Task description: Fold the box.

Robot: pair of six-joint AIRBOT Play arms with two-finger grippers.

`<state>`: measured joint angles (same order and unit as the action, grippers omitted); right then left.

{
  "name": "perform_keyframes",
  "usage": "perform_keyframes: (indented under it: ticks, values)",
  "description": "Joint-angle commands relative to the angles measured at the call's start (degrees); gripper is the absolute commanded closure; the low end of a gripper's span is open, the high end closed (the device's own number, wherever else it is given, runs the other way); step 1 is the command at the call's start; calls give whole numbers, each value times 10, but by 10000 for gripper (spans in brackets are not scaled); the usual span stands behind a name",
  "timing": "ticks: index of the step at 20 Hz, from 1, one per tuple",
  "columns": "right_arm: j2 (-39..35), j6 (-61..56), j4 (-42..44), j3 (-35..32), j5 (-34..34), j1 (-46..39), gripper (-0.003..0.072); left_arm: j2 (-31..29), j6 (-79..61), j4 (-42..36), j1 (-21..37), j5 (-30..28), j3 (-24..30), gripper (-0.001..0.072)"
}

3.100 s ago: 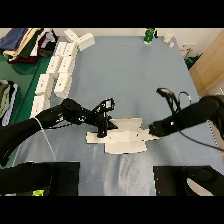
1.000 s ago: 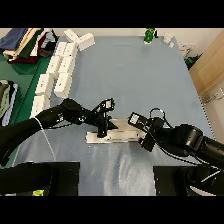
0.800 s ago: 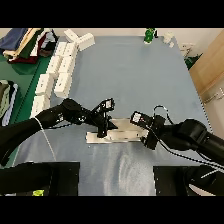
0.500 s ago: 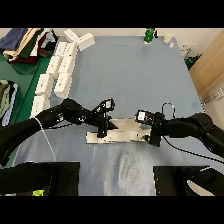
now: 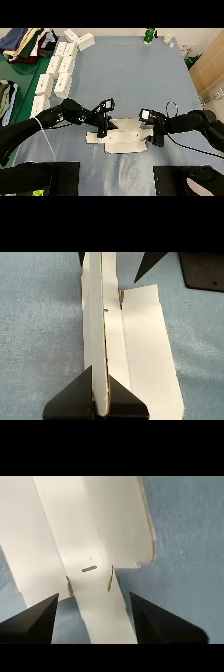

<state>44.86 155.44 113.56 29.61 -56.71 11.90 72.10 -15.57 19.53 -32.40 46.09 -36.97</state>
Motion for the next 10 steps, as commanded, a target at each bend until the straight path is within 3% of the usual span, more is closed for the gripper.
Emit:
perform_keyframes:
  ticks: [1,3,6,8,10]
  values:
    - [-48,-37,-2,-1,-103,-5,-34,0,0,0,0,0,0,697]
    - [-75,-77,25,-19,-133,30,-34,0,0,0,0,0,0,698]
    - [-94,-120,39,-65,-111,125,-34,0,0,0,0,0,0,698]
    - [-92,-157,-16,-92,-19,197,-33,0,0,0,0,0,0,698]
    - [-89,-244,-133,-98,91,259,-33,0,0,0,0,0,0,697]
